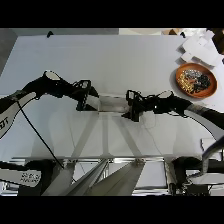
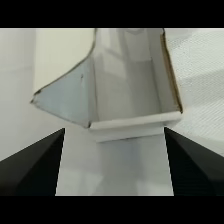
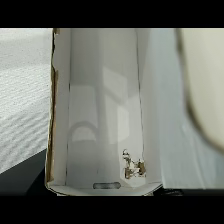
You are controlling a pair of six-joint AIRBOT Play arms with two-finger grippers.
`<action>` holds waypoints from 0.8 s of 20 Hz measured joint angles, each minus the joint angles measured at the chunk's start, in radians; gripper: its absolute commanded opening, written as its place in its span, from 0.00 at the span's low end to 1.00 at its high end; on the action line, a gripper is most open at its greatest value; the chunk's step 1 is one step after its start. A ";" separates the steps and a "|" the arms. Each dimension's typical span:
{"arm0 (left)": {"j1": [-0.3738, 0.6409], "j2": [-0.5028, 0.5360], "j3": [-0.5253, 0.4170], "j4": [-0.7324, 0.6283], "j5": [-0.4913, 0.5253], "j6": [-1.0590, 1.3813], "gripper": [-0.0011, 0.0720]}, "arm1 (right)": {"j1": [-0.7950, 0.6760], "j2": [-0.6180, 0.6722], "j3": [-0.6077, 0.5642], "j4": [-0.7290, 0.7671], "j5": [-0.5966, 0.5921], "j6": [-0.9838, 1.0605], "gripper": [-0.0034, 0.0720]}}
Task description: Fold the box and place the chain.
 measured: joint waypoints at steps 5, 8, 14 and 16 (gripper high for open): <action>-0.006 -0.005 0.000 0.011 -0.014 -0.028 0.97 | 0.000 0.000 0.000 0.000 0.000 0.000 0.73; -0.007 -0.006 0.000 0.002 -0.029 -0.049 0.97 | 0.000 0.000 0.000 0.000 0.000 0.000 0.73; -0.007 -0.007 -0.001 0.000 -0.053 -0.093 0.97 | 0.000 0.000 0.000 0.000 0.000 0.000 0.73; -0.008 -0.007 -0.006 0.010 -0.056 -0.105 0.97 | 0.000 0.000 0.000 -0.001 0.000 -0.001 0.73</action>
